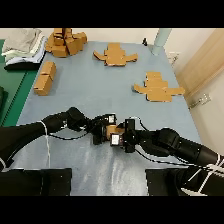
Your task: Fold the box.
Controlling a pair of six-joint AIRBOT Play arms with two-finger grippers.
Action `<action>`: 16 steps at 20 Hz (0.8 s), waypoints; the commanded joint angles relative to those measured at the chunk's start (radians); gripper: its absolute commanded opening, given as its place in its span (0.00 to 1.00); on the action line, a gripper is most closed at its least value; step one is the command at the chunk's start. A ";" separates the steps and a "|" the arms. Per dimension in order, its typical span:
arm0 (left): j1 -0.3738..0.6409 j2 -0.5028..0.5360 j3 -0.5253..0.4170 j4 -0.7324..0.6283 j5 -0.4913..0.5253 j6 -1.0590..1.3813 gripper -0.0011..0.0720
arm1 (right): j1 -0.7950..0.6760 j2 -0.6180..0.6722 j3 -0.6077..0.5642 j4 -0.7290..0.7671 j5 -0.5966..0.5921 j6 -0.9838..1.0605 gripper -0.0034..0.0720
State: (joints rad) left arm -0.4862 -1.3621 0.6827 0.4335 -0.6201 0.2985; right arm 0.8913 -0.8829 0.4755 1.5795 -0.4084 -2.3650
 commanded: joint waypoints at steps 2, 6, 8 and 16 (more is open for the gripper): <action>0.000 0.001 0.000 0.000 0.000 0.000 0.74 | -0.001 -0.008 -0.001 -0.025 0.034 0.001 0.78; 0.000 0.001 0.000 0.000 0.000 0.000 0.74 | -0.001 -0.016 -0.001 -0.031 0.021 0.008 0.69; 0.000 0.001 0.000 0.000 0.000 0.000 0.74 | -0.001 -0.023 -0.001 -0.031 0.011 0.019 0.50; 0.000 0.001 0.000 0.000 0.000 0.000 0.74 | 0.000 0.006 0.000 -0.029 0.004 0.028 0.33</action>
